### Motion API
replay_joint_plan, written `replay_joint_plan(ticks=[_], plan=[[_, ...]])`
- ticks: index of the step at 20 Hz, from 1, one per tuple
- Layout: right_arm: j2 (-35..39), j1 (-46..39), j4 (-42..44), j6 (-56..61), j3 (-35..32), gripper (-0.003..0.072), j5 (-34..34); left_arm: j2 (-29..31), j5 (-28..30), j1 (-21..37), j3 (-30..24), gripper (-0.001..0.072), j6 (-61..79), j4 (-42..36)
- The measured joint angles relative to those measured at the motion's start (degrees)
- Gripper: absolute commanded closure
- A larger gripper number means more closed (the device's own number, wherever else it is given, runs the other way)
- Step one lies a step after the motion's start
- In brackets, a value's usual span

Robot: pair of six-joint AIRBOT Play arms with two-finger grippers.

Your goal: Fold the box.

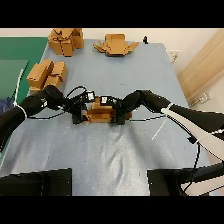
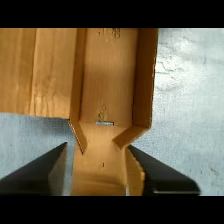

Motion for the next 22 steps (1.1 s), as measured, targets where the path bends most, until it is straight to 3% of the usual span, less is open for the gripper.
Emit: replay_joint_plan(ticks=[4,6,22], plan=[[0.0,0.0,0.0,0.0,0.0,0.0088,0.0,-0.5,-0.4,-0.2,0.1,0.0253,0.4,-0.9],[0.0,0.0,0.0,0.0,0.0,0.0087,0.1,-0.7,-1.0,-0.3,0.1,0.0474,0.4,-1.5],[0.0,0.0,0.0,0.0,0.0,0.0089,0.2,-0.8,-2.4,-1.3,0.8,0.0473,5.1,-10.7]])
